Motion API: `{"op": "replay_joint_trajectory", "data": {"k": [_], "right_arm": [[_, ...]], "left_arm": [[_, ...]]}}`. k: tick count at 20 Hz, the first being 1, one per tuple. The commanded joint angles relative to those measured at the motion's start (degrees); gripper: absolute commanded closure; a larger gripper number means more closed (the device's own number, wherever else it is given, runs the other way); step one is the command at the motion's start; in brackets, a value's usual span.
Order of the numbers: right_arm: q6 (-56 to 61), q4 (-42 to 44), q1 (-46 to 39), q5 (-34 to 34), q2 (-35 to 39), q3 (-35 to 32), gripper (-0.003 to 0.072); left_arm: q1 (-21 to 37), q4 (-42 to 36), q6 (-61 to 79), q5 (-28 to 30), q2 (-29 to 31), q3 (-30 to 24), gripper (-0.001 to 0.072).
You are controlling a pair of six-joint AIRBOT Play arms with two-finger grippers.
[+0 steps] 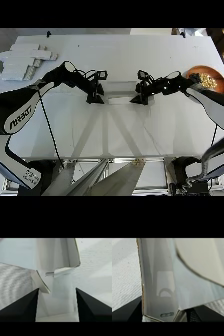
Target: Fold the box and place the chain.
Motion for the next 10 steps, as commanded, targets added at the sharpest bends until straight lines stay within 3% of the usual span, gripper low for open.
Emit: {"op": "replay_joint_trajectory", "data": {"k": [1, 4, 5, 6, 7, 10], "right_arm": [[0.0, 0.0, 0.0, 0.0, 0.0, 0.0, 0.0351], [0.0, 0.0, 0.0, 0.0, 0.0, 0.0, 0.0351], [0.0, 0.0, 0.0, 0.0, 0.0, 0.0, 0.0351], [0.0, 0.0, 0.0, 0.0, 0.0, 0.0, 0.0351], [0.0, 0.0, 0.0, 0.0, 0.0, 0.0, 0.0351], [0.0, 0.0, 0.0, 0.0, 0.0, 0.0, 0.0351]], "left_arm": [[-0.2, -0.3, -0.5, -2.3, 0.0, -0.3, 0.022], [-0.3, -1.3, -0.1, -2.2, 0.0, -0.3, 0.0222], [-0.3, -1.3, 0.3, -1.5, 0.0, -0.3, 0.0271], [-0.3, -1.3, 0.9, -0.5, 0.0, -0.3, 0.039], [-0.3, -1.4, 1.5, 0.1, 0.0, -0.3, 0.0433], [-0.6, -1.3, 2.6, 1.6, 0.0, -0.3, 0.0433]]}}
